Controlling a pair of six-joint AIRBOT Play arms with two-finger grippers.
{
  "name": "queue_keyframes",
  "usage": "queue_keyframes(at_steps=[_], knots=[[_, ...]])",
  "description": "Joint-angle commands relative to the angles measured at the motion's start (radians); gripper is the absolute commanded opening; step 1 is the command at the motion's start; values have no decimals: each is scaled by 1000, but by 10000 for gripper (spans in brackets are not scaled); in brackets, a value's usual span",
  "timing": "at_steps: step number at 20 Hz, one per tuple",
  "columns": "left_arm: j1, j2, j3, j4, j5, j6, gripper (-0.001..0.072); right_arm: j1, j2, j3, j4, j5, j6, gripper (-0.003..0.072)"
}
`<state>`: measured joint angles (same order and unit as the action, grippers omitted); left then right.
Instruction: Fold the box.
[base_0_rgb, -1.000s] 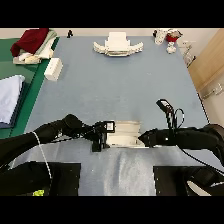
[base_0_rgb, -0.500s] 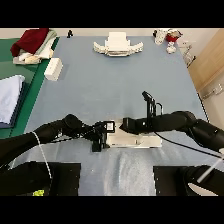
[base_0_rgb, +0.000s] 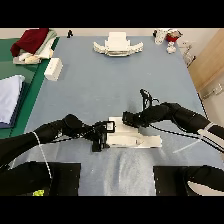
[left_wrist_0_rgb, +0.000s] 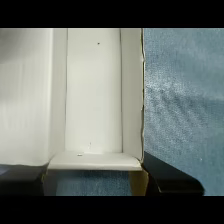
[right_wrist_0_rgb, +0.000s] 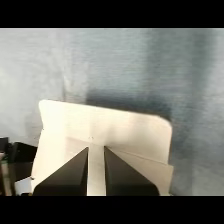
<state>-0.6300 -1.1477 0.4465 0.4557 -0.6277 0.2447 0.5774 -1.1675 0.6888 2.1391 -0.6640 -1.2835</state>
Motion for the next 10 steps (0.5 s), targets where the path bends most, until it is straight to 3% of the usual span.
queue_keyframes(at_steps=[1,10], knots=[[0,0,0,1,0,1,461,10,-53,3,-12,-2,-5,154],[0,0,0,1,0,1,461,10,11,26,-29,-42,-114,154]])
